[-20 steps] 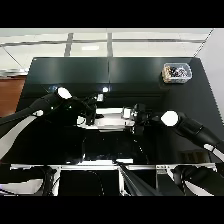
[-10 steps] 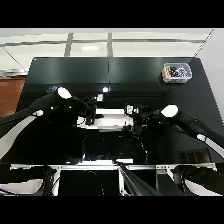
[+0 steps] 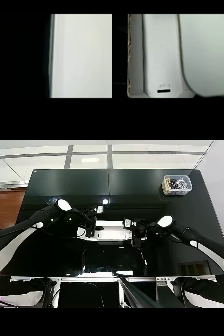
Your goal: Fold the box and place the chain.
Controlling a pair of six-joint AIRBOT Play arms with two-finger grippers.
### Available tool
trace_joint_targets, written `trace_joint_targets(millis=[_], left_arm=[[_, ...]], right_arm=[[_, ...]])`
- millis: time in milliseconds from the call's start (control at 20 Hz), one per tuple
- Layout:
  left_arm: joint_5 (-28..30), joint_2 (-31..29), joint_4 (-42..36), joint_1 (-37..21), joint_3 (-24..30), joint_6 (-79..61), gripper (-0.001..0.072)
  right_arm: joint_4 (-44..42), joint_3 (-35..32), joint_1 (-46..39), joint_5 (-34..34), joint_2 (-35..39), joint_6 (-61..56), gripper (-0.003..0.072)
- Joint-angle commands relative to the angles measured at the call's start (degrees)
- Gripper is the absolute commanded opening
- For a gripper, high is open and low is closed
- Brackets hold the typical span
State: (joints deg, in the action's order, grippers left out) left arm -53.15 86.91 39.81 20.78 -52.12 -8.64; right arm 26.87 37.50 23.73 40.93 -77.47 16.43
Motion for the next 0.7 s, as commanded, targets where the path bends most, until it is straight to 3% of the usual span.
trace_joint_targets(millis=[0,650], left_arm=[[0.0,0.04,0.0,0.04,0.02,0.22,0.0027],[0.24,0.04,0.0,0.04,0.02,0.22,0.0027]], right_arm=[[2.82,1.51,0.04,0.68,-1.38,-3.96,0.0703],[7.87,1.55,2.1,-1.38,-1.7,-7.91,0.0702]])
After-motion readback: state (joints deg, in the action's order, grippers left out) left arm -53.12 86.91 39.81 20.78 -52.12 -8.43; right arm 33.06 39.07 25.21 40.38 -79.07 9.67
